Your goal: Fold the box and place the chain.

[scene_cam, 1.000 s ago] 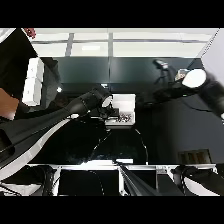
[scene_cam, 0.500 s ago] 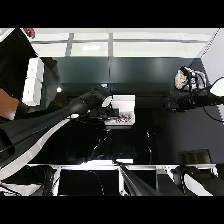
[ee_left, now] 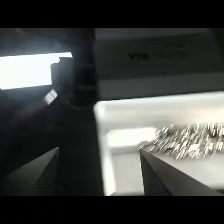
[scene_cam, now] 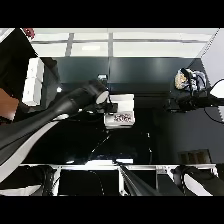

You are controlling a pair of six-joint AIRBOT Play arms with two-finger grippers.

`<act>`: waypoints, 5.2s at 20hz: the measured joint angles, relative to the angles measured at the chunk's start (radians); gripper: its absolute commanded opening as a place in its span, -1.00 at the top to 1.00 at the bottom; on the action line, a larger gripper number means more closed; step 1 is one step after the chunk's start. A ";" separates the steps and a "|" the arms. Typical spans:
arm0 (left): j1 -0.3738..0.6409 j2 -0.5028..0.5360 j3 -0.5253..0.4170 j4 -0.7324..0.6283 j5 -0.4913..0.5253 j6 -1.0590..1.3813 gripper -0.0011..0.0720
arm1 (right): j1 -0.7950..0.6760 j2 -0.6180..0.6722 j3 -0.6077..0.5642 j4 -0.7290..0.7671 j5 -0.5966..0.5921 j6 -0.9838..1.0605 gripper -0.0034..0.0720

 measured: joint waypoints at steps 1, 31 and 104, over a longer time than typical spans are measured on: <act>0.006 0.046 -0.025 0.032 -0.025 0.034 -0.60 | 0.000 0.000 0.000 0.000 -0.005 0.000 0.15; 0.505 0.032 -0.549 -1.241 0.323 2.599 -1.00 | 0.000 0.000 0.000 -0.008 -0.049 0.000 0.15; 0.391 0.003 -0.514 -1.124 0.394 2.508 -0.10 | 0.341 -0.425 0.229 0.312 0.048 -1.126 -0.56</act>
